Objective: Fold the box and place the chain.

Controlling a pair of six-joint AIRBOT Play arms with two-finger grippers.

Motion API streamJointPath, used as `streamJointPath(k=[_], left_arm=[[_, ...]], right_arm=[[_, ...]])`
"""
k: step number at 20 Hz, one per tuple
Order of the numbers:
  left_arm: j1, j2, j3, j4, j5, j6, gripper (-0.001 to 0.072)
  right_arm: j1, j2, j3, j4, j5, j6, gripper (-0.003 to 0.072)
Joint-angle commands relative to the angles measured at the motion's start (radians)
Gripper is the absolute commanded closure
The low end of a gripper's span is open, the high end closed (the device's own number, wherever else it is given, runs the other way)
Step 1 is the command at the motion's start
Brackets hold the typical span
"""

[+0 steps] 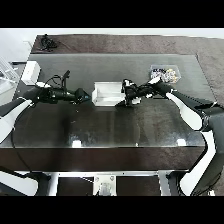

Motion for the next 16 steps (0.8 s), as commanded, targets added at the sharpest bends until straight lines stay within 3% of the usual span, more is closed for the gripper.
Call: streamJointPath(k=[1,4,5,6,16], left_arm=[[-0.005,0.000,0.005,-0.011,-0.014,-0.015,0.0469],[-0.021,-0.001,0.004,-0.014,0.007,-0.021,0.0468],[-0.021,-0.001,0.004,-0.013,0.011,-0.020,0.0422],[-0.021,-0.001,0.004,-0.013,0.014,-0.020,0.0325],[-0.063,-0.002,0.034,0.029,0.079,-0.111,0.0322]], right_arm=[[0.000,0.000,0.000,0.000,0.000,0.000,0.0108],[0.000,0.000,0.000,0.000,0.000,0.000,0.0108],[0.000,0.000,0.000,0.000,0.000,0.000,0.0108],[0.000,0.000,0.000,0.000,0.000,0.000,0.0108],[0.000,0.000,0.000,0.000,0.000,0.000,0.0108]])
